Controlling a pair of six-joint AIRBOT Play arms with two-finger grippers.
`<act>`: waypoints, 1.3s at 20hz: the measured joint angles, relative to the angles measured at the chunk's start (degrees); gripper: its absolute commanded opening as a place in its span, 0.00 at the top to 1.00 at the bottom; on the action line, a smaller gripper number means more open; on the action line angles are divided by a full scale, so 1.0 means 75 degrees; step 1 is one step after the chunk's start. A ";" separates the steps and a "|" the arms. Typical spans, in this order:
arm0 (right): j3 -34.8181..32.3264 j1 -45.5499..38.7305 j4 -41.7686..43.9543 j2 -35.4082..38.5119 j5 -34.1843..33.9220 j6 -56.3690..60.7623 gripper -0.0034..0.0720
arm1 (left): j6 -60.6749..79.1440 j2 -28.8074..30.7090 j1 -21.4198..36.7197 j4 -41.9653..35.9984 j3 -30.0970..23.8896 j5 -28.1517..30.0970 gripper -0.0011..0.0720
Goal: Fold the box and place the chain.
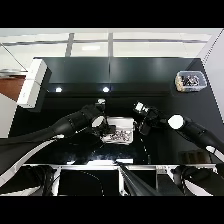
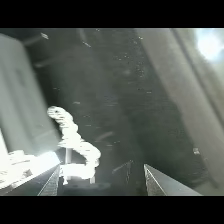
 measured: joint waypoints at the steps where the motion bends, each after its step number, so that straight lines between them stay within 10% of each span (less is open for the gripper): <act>1: -0.0003 0.0047 -0.0012 -0.0102 -0.0187 -0.0082 0.15 | 0.0000 0.0000 0.0000 0.0000 0.0000 0.0000 0.94; 10: -0.0012 0.0157 0.0009 -0.0385 -0.0504 -0.0358 0.25 | -0.0003 0.0000 0.0000 0.0000 0.0000 0.0000 0.94; 14: -0.0015 0.0172 0.0012 -0.0455 -0.0254 -0.0391 0.92 | -0.0003 0.0000 0.0000 0.0000 0.0000 -0.0003 0.94; 26: -0.0006 0.0152 -0.0087 0.0058 0.0259 -0.0038 0.91 | -0.0003 0.0000 0.0000 0.0000 0.0000 -0.0006 0.94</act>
